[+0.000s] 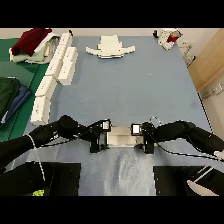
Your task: Fold the box.
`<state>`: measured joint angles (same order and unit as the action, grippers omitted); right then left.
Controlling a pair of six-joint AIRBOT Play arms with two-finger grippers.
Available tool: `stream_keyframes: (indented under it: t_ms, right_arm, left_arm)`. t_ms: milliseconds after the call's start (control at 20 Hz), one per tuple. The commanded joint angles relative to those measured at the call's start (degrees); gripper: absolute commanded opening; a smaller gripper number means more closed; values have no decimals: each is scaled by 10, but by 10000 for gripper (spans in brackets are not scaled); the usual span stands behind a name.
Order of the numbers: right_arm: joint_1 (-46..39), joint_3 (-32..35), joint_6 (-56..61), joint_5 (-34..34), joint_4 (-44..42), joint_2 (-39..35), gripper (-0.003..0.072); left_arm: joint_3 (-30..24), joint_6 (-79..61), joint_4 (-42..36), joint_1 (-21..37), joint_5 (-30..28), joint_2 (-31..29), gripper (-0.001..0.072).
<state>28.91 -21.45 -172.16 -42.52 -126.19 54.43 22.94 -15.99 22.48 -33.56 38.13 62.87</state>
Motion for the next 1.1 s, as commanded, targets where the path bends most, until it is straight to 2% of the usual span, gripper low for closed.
stream_keyframes:
  t_ms: [0,150,350,700,750,800,1050]
  right_arm:
    - [0,0,2,0,0,0,467]
    - [0,0,2,0,0,0,467]
    - [0,0,2,0,0,0,467]
    - [0,0,2,0,0,0,467]
    - [0,0,2,0,0,0,467]
    - [0,0,2,0,0,0,467]
    - [0,0,2,0,0,0,467]
  left_arm:
    - [2,9,9,-4,-3,2,691]
    - [9,22,18,-8,-5,9,691]
    - [24,72,67,-30,-16,27,691]
    - [26,79,67,-33,-23,29,689]
    - [26,79,67,-33,-22,29,591]
    - [26,79,70,-33,-21,29,440]
    - [26,80,78,-40,-20,29,439]
